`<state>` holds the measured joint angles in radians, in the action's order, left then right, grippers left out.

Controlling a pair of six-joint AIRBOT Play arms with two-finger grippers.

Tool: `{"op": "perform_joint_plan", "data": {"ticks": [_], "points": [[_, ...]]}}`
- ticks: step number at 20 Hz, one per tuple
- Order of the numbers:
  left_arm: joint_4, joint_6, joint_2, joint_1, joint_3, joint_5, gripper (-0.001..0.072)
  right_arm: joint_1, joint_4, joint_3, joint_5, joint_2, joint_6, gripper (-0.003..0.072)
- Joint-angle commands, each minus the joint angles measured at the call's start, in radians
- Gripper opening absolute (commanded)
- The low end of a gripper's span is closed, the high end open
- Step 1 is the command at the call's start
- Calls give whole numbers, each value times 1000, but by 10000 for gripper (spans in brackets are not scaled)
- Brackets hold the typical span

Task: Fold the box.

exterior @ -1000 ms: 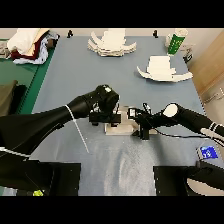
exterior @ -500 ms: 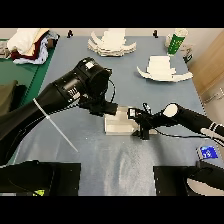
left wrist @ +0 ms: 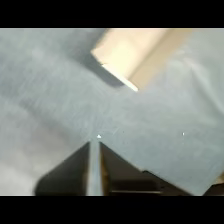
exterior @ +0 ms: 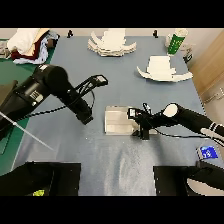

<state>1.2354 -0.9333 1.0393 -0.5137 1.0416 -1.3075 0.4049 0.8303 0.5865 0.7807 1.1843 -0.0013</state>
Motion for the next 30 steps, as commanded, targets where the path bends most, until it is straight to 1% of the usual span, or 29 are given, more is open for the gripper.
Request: {"op": "perform_joint_plan", "data": {"ticks": [1,2,3,6,9,11,13,15,18,21,23,26,30], "points": [[-390,631,-50,203,-185,188,715,0,0,0,0,0,0,527],[-437,702,-36,233,-228,225,716,0,0,0,0,0,0,527],[-451,779,-16,249,-260,246,715,0,0,0,0,0,0,527],[-494,998,66,262,-335,322,715,0,0,0,0,0,0,527],[-612,1198,147,256,-369,341,714,0,0,0,0,0,0,527],[-667,1265,193,241,-369,379,715,0,0,0,0,0,0,527],[-720,1292,215,216,-369,412,715,0,0,0,0,0,0,527],[-726,1292,227,190,-369,439,715,0,0,0,0,0,0,527],[-710,1292,240,174,-371,432,715,0,0,0,0,0,0,527],[-689,1292,240,170,-378,396,714,0,0,0,0,0,0,527],[-686,1292,240,170,-387,397,714,0,0,0,0,0,0,527],[-691,1292,240,156,-406,438,715,0,0,0,0,0,0,527],[-720,1279,253,98,-413,525,714,0,0,0,0,0,0,527]]}}
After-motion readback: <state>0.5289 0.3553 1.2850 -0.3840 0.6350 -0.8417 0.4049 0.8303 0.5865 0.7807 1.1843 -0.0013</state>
